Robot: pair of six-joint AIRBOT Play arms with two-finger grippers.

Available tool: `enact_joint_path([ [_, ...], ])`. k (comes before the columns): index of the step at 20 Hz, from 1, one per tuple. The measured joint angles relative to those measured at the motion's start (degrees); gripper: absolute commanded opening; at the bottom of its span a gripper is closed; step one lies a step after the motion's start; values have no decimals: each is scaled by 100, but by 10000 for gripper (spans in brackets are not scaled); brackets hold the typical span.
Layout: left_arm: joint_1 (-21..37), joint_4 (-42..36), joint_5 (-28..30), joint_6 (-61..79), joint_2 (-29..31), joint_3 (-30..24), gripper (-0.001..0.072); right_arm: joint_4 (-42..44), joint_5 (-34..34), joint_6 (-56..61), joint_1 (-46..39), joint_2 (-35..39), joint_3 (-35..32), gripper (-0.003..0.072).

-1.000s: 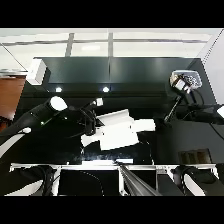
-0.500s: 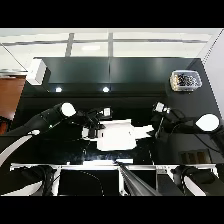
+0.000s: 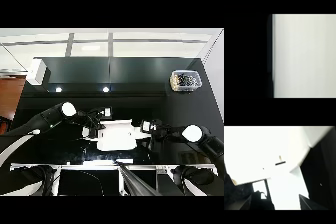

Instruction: Fold the box and place the chain.

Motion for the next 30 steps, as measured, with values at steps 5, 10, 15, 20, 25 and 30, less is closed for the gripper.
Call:
enact_joint_path([
  [5,-33,107,-164,0,-2,52,27,17,-155,-210,391,-225,-44,708],
  [10,-155,343,-240,-24,-2,98,27,24,-240,-275,721,-407,-52,708],
  [15,-195,435,-234,-63,-2,105,27,149,-251,-295,997,-496,-52,707],
  [20,-201,459,-227,-66,-2,105,27,308,-289,-297,1161,-535,-52,707],
  [25,-201,468,-223,-68,-2,105,27,625,-400,-352,1403,-575,-52,706],
  [30,-201,468,-219,-68,-2,105,27,688,-625,-385,1679,-782,-52,706],
])
